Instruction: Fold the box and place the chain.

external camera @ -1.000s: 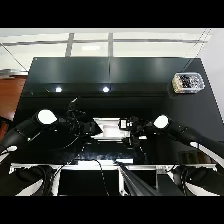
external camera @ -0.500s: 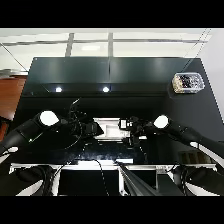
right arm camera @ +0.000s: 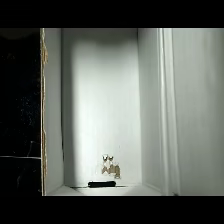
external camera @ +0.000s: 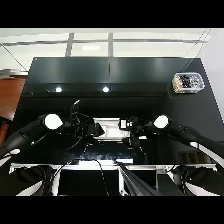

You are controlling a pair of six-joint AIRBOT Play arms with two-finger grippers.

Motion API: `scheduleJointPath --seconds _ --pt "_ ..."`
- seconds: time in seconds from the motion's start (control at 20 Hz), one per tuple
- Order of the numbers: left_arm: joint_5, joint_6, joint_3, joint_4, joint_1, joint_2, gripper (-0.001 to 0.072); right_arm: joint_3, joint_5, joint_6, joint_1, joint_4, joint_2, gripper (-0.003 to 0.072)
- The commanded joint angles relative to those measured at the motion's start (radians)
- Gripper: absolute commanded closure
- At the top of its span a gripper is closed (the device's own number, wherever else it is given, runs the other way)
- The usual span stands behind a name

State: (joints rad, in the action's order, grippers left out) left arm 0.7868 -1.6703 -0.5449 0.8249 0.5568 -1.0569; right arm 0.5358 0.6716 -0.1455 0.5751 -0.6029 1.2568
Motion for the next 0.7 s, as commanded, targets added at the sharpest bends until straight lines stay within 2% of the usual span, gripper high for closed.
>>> scheduleJointPath --seconds 0.0,0.65 --pt "-0.047 -0.048 -0.001 0.024 0.030 0.001 0.0020 0.000 0.000 0.000 0.001 0.000 0.001 0.0319" --pt "-0.079 -0.070 -0.001 0.039 0.043 -0.001 0.0020 0.000 0.001 0.000 0.001 0.000 0.001 0.0320"
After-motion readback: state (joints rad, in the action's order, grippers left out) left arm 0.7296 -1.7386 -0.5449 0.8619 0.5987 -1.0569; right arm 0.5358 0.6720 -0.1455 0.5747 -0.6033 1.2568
